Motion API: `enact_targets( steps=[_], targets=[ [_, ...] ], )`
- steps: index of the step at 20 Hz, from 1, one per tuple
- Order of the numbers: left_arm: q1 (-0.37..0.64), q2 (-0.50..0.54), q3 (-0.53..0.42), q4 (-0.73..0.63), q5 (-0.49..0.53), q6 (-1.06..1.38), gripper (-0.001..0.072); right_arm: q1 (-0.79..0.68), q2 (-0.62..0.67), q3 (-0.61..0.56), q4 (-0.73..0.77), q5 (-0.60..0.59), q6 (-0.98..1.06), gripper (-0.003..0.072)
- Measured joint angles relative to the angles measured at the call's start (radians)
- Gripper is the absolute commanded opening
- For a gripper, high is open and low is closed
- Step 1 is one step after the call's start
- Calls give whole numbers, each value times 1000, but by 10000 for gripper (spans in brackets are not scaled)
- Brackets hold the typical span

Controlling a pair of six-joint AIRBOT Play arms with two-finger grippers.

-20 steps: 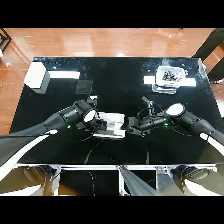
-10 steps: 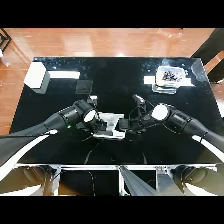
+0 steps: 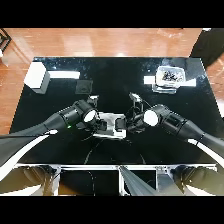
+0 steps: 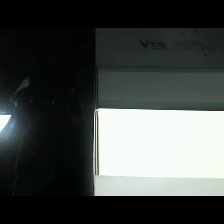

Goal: Fold the box and place the chain.

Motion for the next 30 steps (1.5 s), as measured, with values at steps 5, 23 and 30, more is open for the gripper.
enact_targets(
  steps=[5,23,30],
  targets=[
    [0,0,0,-1,7,0,21,31,0,2,-50,1,42,410],
    [0,0,0,-2,25,-1,21,91,-96,96,-261,139,178,393],
    [0,0,0,-2,26,-1,21,98,-116,125,-292,208,221,392]
  ],
)
